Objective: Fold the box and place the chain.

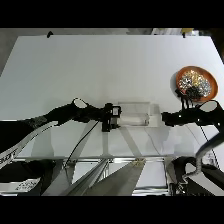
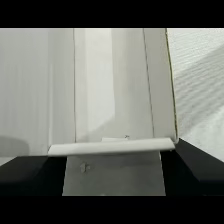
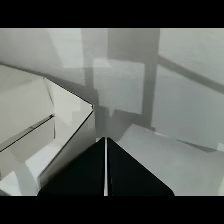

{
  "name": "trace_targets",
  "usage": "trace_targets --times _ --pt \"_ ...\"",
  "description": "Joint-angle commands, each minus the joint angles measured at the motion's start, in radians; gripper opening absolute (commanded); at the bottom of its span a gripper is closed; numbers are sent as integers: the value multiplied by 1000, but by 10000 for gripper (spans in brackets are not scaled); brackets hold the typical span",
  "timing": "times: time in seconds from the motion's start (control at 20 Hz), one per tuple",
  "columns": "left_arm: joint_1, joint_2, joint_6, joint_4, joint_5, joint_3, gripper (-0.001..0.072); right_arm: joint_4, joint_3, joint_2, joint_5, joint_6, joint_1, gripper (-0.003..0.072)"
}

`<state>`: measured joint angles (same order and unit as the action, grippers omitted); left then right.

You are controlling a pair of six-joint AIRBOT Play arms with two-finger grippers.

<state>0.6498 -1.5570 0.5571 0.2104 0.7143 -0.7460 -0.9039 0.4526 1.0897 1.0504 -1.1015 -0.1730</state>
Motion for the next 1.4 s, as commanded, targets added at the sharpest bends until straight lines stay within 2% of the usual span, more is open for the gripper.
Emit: trace_targets --times 0.0,0.05,0.2,0.5,0.6,0.7,0.8,0.85,0.9,1.15,1.35 --pt "0 0 0 0 0 0 103 112 0 11 48 78 18 19" --pt "0 0 0 0 0 0 103 139 0 1 65 101 18 38" --pt "0 0 0 0 0 0 103 180 0 -40 74 108 18 227" --pt "0 0 0 0 0 0 103 216 0 -79 93 116 18 232" --pt "0 0 0 0 0 0 103 224 0 -94 102 116 18 277" --pt "0 0 0 0 0 0 103 219 0 -102 105 116 39 280" --pt "0 0 0 0 0 0 103 199 0 -101 73 100 102 335" --pt "0 0 0 0 0 0 103 181 0 -101 30 54 145 350" --pt "0 0 0 0 0 0 103 157 0 -101 -22 -5 190 397" --pt "0 0 0 0 0 0 103 -92 71 -96 -163 -323 373 402" --pt "0 0 0 0 0 0 103 -296 166 -50 -163 -571 501 402"
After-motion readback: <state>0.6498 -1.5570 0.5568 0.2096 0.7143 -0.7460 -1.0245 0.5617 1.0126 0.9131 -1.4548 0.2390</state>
